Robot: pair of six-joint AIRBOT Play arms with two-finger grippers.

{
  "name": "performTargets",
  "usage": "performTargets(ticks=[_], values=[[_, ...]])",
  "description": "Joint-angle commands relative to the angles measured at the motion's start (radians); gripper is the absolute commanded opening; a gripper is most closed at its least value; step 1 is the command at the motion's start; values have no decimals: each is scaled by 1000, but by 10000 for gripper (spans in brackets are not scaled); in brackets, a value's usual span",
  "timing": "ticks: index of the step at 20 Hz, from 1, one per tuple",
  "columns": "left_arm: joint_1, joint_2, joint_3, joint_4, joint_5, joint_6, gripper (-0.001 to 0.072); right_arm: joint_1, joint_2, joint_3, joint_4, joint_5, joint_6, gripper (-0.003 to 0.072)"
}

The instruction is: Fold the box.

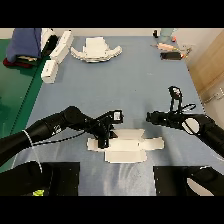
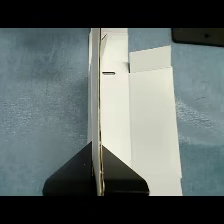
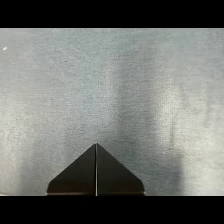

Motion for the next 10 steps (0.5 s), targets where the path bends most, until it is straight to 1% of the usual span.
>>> performTargets(ticks=[1, 3, 6, 8, 10], values=[[0, -2, -2, 1, -21, -26, 14, 1, 1, 0, 3, 4, 0, 2], [0, -2, -2, 1, -22, -26, 15, 1, 1, 0, 13, 23, 0, 2], [0, -2, -2, 1, -23, -25, 15, 1, 13, 0, 32, 114, 1, 1], [0, -2, -2, 1, -23, -25, 15, 2, 47, 23, 49, 248, 0, 1], [0, -2, -2, 1, -23, -25, 15, 19, 100, 68, 56, 423, 12, 1]])
